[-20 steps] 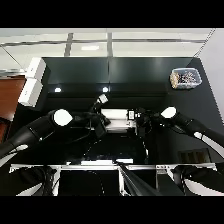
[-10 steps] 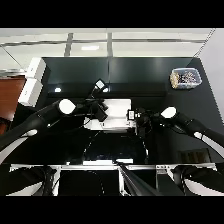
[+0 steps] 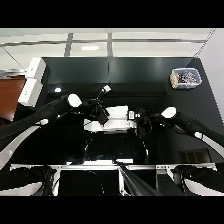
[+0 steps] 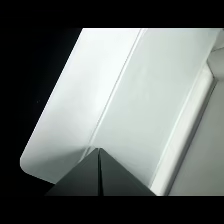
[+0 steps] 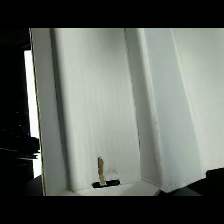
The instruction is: Fold the box and place the chain.
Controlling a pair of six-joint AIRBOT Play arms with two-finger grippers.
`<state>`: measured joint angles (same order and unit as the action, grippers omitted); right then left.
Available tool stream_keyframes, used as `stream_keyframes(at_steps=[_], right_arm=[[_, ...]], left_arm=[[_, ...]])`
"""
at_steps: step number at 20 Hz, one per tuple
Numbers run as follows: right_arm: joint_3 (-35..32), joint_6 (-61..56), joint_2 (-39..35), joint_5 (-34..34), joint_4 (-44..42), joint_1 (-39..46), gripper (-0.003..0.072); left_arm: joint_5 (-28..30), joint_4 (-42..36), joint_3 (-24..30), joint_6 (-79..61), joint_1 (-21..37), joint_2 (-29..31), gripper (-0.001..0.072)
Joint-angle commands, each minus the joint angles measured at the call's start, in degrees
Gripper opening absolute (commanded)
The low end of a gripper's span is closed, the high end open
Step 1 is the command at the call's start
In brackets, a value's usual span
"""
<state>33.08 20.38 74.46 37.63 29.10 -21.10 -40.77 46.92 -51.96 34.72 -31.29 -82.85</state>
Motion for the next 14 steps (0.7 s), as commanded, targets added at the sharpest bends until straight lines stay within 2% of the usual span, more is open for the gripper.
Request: stream_keyframes(at_steps=[1,4,7,9,10,12,13,14], right_arm=[[0.0,0.0,0.0,-0.3,-0.1,0.0,0.0304],[0.0,0.0,0.0,-0.3,-0.1,0.0,0.0304],[0.0,0.0,0.0,-0.3,-0.1,0.0,0.0304],[0.0,0.0,0.0,-0.3,-0.1,0.0,0.0304],[0.0,0.0,0.0,-0.3,-0.1,0.0,0.0304],[0.0,0.0,0.0,-0.3,-0.1,0.0,0.0304],[0.0,0.0,0.0,-0.3,-0.1,0.0,0.0304],[0.0,0.0,0.0,-0.3,-0.1,0.0,0.0304]], left_arm=[[-4.5,3.9,-3.3,0.3,1.4,-0.2,0.0025],[-8.9,8.5,-7.0,6.2,5.3,3.7,0.0024],[-10.6,10.9,-5.0,10.6,10.7,10.9,0.0023],[-9.9,8.0,0.2,10.3,14.4,15.8,0.0023],[-9.9,3.7,3.9,5.7,15.8,18.0,0.0026],[-15.4,-3.4,9.7,-11.4,16.2,19.6,0.0028],[-18.4,-4.0,11.7,-17.8,15.3,19.4,0.003],[-18.9,-3.3,13.2,-22.3,14.3,19.3,0.0149]])
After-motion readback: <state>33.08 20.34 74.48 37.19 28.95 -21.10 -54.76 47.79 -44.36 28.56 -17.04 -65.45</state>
